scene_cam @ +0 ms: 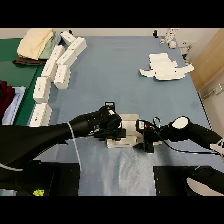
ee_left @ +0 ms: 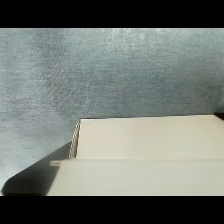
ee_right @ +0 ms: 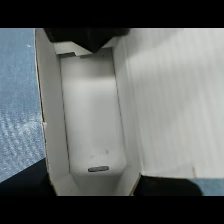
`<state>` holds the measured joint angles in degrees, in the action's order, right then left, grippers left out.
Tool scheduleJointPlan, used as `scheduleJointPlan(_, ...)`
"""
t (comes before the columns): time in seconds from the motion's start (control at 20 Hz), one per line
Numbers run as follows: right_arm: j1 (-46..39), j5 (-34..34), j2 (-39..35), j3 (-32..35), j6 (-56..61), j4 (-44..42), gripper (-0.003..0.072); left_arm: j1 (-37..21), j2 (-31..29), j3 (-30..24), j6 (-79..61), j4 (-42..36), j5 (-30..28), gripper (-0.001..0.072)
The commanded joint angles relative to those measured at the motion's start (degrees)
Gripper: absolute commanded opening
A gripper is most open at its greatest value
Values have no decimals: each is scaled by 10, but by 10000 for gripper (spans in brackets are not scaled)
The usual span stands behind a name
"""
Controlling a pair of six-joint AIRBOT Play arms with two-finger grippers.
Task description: Fold the box.
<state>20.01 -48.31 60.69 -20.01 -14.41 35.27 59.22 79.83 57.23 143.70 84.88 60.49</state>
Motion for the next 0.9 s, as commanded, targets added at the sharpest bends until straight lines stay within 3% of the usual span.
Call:
scheduleJointPlan(0.0, 0, 0, 0, 0, 0, 0, 508, 4, 13, 14, 18, 13, 21, 403)
scheduleJointPlan(0.15, 0, 0, 0, 0, 0, 0, 508, 5, 13, 14, 19, 13, 30, 402)
scheduleJointPlan(0.2, 0, 0, 0, 0, 0, 0, 508, 5, 13, 14, 18, 14, 36, 265)
scheduleJointPlan(0.25, 0, 0, 0, 0, 0, 0, 508, 5, 13, 14, 18, 15, 39, 225)
scheduleJointPlan(0.3, 0, 0, 0, 0, 0, 0, 508, 4, 13, 14, 18, 15, 42, 74)
scheduleJointPlan(0.35, 0, 0, 0, 0, 0, 0, 508, 4, 13, 14, 19, 17, 41, 13)
scheduleJointPlan(0.75, 0, 0, 0, 0, 0, 0, 508, 4, 13, 14, 34, 15, 42, 17)
scheduleJointPlan(0.8, 0, 0, 0, 0, 0, 0, 508, 5, 13, 14, 33, 15, 42, 269)
scheduleJointPlan(0.85, 0, 0, 0, 0, 0, 0, 509, 4, 13, 14, 34, 15, 43, 641)
